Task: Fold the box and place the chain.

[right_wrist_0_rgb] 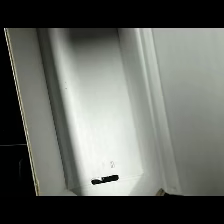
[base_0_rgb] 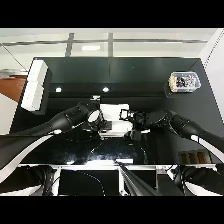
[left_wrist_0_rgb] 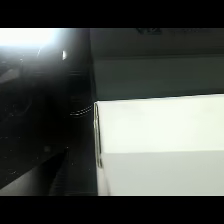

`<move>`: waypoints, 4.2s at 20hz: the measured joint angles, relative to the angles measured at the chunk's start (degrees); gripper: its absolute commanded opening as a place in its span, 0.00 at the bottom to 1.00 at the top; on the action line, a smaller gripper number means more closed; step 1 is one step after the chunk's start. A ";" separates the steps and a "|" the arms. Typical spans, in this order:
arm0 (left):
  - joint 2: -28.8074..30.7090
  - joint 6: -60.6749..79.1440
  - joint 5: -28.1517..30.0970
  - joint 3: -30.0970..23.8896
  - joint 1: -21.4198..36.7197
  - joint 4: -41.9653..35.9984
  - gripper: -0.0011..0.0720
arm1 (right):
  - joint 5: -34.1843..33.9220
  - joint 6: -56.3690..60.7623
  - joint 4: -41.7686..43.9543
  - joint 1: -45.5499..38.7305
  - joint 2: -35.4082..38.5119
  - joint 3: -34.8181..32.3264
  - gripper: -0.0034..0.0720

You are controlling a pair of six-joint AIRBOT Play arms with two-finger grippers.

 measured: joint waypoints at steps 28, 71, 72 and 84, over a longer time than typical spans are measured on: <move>0.44 0.59 2.54 0.11 0.24 2.38 0.05 | -3.67 4.20 -12.33 0.02 9.60 -0.02 0.90; -0.94 2.16 2.43 0.11 0.28 2.38 0.05 | -1.07 17.18 -8.63 -2.19 9.81 0.22 0.07; -0.94 2.16 2.40 0.11 0.28 2.38 0.05 | -4.44 20.70 -9.73 -4.66 10.80 0.26 0.07; -0.94 2.12 1.77 0.13 0.28 2.36 0.05 | -18.78 62.27 -6.08 -33.24 11.06 -7.48 0.07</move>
